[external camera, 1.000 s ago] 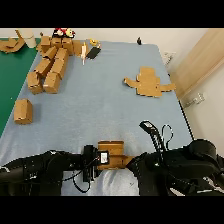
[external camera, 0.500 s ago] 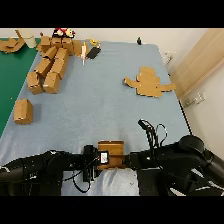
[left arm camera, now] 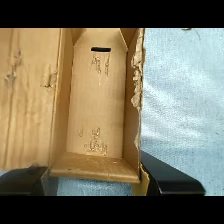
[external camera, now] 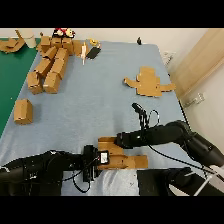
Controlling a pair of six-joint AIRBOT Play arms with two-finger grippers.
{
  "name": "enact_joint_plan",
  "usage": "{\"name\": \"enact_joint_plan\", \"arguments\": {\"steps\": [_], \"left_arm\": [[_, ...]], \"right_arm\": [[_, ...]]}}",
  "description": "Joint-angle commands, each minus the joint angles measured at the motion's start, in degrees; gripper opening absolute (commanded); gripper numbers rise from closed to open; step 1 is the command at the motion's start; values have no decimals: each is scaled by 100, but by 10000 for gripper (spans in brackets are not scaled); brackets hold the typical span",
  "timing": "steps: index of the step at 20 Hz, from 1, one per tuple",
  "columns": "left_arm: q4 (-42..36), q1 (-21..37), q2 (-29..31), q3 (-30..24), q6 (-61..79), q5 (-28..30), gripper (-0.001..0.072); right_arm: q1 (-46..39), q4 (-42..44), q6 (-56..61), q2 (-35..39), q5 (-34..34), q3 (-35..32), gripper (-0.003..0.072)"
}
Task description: Fold the box.
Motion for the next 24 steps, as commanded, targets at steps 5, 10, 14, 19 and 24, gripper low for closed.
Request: {"name": "enact_joint_plan", "arguments": {"steps": [5, 10, 14, 19, 24], "left_arm": [[0, 2, 2, 0, 2, 2, 484], [0, 2, 2, 0, 2, 2, 484], [0, 2, 2, 0, 2, 2, 484], [0, 2, 2, 0, 2, 2, 484], [2, 2, 2, 0, 2, 0, 485]], "right_arm": [[-297, 391, -1388, -1869, -404, 90, -2], [-297, 382, -1652, -2175, -144, 87, -2], [-299, 350, -1690, -2175, -144, 87, -2], [-317, 249, -1797, -2142, -50, 111, -2], [-671, -984, -1770, -1012, -737, 688, -1]]}}
